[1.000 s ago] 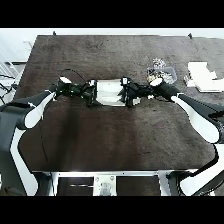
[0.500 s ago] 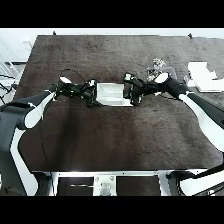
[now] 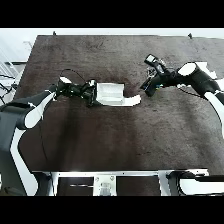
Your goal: Fold the box and place the chain.
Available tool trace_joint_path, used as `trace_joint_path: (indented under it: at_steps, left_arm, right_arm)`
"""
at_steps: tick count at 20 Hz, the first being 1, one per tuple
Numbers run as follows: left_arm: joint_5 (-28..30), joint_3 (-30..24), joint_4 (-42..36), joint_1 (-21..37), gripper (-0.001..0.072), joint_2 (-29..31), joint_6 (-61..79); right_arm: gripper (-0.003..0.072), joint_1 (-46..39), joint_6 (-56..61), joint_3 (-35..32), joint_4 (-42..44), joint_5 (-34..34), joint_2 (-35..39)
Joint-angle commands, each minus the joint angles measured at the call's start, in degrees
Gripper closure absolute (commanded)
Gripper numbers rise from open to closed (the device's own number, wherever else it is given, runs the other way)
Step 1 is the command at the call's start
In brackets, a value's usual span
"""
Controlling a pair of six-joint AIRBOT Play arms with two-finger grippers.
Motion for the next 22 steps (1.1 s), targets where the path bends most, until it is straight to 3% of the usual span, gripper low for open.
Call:
trace_joint_path:
  at_steps: [1, 4, 6, 10, 14, 22]
  left_arm:
    - [-0.09, 0.00, 0.00, -0.02, 0.0258, -0.02, 0.00]
    - [-0.04, 0.00, -0.02, 0.00, 0.0258, -0.02, 0.02]
    - [-0.04, 0.00, -0.02, 0.00, 0.0258, -0.02, 0.02]
    - [-0.02, 0.00, -0.02, 0.00, 0.0258, -0.02, 0.02]
    - [-0.09, 0.00, -0.02, 0.00, 0.0259, -0.02, 0.00]
    - [0.00, 0.00, 0.00, 0.00, 0.0258, -0.02, 0.02]
  right_arm:
    - [0.0670, -4.50, 18.18, -0.39, -1.05, -0.74, 0.20]
    - [0.0670, -8.22, 32.20, -1.22, -1.03, -0.48, -2.62]
    - [0.0670, -8.44, 35.10, -1.44, -0.57, 0.04, -5.42]
    - [0.0669, -6.84, 35.95, -1.44, 1.84, 2.38, -10.34]
    - [0.0670, -4.76, 34.32, -1.90, 10.10, 3.41, -13.42]
    - [0.0668, 3.76, 29.90, -1.77, 17.44, 0.00, -16.06]
